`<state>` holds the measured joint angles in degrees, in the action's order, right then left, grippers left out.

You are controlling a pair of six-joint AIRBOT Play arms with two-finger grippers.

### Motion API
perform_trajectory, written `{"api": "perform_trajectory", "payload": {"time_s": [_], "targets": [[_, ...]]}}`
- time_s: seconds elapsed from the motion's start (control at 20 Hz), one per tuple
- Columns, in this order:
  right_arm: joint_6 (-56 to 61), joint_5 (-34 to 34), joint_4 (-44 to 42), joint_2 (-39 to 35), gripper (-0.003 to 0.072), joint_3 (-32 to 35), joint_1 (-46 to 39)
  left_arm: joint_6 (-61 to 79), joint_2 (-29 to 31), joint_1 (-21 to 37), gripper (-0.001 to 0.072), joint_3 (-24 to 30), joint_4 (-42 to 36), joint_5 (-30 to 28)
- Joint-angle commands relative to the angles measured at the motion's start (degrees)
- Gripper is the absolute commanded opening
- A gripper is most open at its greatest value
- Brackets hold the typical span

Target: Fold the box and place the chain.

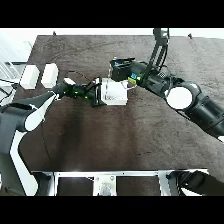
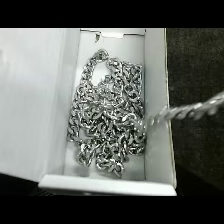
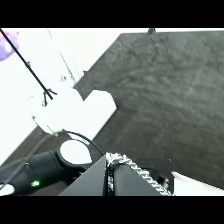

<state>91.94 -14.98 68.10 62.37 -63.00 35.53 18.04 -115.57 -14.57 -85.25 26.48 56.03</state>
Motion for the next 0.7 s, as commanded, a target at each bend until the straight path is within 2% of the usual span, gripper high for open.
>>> {"api": "perform_trajectory", "payload": {"time_s": [0.0,0.4,0.45,0.5,0.55,0.65], "targets": [[0.63,2.54,0.13,2.27,0.0004,1.88,-1.25,0.0,-0.02,0.0,0.0469,0.0,0.0,-0.02],[1.05,4.76,0.04,15.52,0.0007,5.35,-3.34,0.0,-0.02,0.0,0.0469,0.0,0.0,-0.02],[1.18,5.4,-0.22,18.27,0.0084,6.38,-4.81,0.0,-0.02,0.02,0.0469,0.0,-0.02,-0.02],[1.97,4.61,-1.03,20.52,0.0444,6.8,-6.58,0.0,-0.02,0.02,0.0469,0.0,0.0,-0.02],[2.4,3.72,-1.03,21.44,0.0556,6.86,-8.2,0.0,-0.02,0.02,0.0469,0.0,0.0,-0.02],[2.36,3.43,-1.01,20.0,0.0556,6.86,-11.19,0.0,-0.02,0.0,0.0469,0.0,0.0,-0.02]]}}
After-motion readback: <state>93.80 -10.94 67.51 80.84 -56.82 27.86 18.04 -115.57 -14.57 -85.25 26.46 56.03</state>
